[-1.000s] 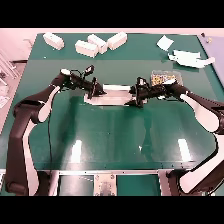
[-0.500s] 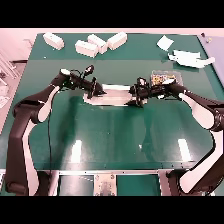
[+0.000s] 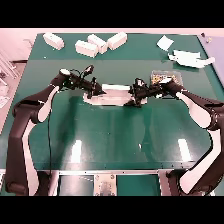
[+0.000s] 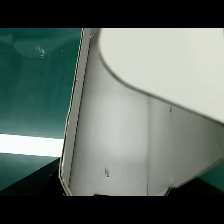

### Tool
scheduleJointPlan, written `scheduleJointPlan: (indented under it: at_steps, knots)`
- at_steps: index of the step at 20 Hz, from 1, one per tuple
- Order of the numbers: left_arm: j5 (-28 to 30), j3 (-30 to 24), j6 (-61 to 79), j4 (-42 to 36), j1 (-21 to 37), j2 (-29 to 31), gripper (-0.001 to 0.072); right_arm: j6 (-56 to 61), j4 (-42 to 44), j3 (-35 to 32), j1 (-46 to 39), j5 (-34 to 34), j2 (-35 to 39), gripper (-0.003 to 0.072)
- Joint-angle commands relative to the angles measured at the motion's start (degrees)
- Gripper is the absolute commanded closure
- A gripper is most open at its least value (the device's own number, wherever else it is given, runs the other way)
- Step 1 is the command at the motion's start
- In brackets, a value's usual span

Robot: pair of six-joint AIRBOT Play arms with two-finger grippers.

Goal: Fold the box and place the chain.

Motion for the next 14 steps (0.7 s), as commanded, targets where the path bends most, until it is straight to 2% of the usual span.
scheduleJointPlan:
  at_steps: [1, 9, 14]
  knots:
    - [0.02, 0.00, 0.00, 0.02, -0.04, 0.00, 0.0685, -0.04, -0.15, 0.50, 0.04, -0.13, -0.35, 0.0085]
    - [0.02, 0.00, 0.00, 0.02, -0.04, 0.00, 0.0685, -0.04, -0.17, 0.57, 0.04, -0.11, -0.72, 0.0086]
    - [0.02, 0.00, 0.00, 0.02, -0.04, 0.00, 0.0685, 0.02, -0.17, 0.57, 0.04, -0.07, -0.74, 0.0127]
